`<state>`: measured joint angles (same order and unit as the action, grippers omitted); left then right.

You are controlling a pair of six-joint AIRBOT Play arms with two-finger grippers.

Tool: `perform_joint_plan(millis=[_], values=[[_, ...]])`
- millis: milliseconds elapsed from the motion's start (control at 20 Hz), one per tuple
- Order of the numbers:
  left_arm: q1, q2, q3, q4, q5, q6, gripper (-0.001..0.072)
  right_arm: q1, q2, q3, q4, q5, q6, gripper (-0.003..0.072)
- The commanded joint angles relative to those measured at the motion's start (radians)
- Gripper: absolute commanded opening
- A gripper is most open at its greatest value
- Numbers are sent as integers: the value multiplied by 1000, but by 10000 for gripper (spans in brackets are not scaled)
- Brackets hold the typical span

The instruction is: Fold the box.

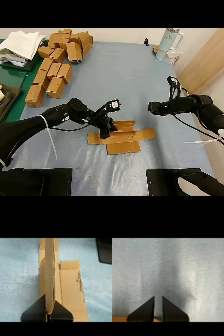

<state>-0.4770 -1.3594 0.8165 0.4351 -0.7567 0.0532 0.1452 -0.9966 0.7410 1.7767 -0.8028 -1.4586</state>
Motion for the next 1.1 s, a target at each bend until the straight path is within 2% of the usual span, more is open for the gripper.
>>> perform_joint_plan(millis=[0,400,1050], values=[[-8,2,43,56,-12,-54,11,0,-2,1,0,2,-8,149],[-8,4,87,58,-116,-73,11,0,-2,1,0,2,-18,148],[-8,-43,85,54,-66,-77,11,0,-2,1,0,1,-18,149]])
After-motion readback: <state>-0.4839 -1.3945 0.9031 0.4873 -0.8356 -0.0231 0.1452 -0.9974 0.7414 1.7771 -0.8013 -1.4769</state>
